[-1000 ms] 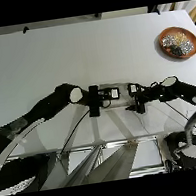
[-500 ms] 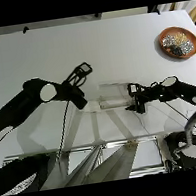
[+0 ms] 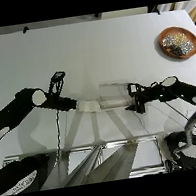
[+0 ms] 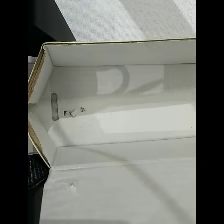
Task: Fold the box and place the chain.
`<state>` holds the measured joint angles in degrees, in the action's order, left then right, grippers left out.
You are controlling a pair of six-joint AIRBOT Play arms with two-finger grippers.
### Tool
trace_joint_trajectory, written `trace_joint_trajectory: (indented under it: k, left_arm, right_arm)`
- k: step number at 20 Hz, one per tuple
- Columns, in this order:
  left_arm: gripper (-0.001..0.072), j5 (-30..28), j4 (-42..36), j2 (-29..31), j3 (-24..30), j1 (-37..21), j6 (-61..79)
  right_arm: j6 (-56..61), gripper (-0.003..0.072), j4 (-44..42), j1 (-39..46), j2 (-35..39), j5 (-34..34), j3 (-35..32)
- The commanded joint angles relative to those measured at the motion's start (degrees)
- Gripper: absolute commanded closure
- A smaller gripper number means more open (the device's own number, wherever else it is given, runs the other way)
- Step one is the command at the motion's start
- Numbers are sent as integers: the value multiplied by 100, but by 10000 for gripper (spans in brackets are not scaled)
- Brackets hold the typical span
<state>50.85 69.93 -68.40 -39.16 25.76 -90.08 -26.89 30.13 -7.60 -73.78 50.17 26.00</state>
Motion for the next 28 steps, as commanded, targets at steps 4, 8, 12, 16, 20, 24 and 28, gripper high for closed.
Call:
trace_joint_trajectory:
  k: [4, 8, 12, 16, 20, 24, 28]
  left_arm:
    - [706, -343, -1259, -533, 96, 236, 566]
    - [705, -612, -1738, -535, 96, 433, 927]
    - [703, -748, -1982, -533, 96, 586, 1281]
    - [689, -966, -2680, -533, 94, 802, 2068]
    - [556, -1167, -2966, -531, 87, 988, 2201]
    - [476, -1176, -3150, -442, 50, 1005, 2315]
    - [418, -1228, -3294, -306, 39, 1008, 2326]
  right_arm:
    - [2, 314, 0, 4, 4, 0, 7]
    - [2, 314, 0, 4, 4, 0, 7]
    - [2, 314, 0, 4, 4, 0, 7]
    - [2, 314, 0, 4, 4, 0, 7]
    - [2, 314, 0, 4, 4, 0, 7]
    - [2, 314, 0, 4, 2, 0, 7]
    - [2, 314, 0, 4, 2, 0, 7]
